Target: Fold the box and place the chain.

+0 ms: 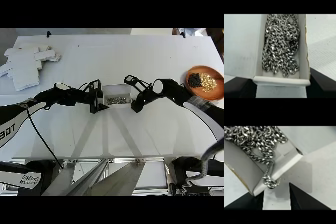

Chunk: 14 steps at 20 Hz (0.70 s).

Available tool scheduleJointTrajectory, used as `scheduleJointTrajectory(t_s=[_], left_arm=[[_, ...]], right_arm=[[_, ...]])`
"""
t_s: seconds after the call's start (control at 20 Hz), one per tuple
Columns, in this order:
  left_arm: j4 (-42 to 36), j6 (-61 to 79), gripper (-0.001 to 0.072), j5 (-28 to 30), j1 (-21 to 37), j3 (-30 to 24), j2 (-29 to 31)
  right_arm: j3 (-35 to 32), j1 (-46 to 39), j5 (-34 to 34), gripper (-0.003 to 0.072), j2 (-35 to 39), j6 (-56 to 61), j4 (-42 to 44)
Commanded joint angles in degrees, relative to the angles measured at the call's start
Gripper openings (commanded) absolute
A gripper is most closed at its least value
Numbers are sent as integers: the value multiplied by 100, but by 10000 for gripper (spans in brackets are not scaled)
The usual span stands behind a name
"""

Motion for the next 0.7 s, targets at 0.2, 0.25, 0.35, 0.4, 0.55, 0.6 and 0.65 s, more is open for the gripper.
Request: scheduleJointTrajectory(t_s=[0.2,0.25,0.35,0.4,0.55,0.6,0.65], left_arm=[[2,2,523,-9,2,4,0],[2,2,523,-7,2,4,0],[2,2,523,-7,2,4,0],[2,2,523,-9,2,4,0],[2,2,523,-9,2,4,0],[2,2,523,-9,2,4,0],[0,2,523,-9,2,4,0]], right_arm=[[-103,216,26,234,-109,190,-133],[-107,216,50,206,-111,190,-170],[-107,216,96,148,-111,308,-313],[-107,216,103,145,-111,387,-420],[-107,216,269,38,-111,400,-442],[-107,216,337,26,-111,400,-435],[-107,216,402,19,-111,400,-437]])
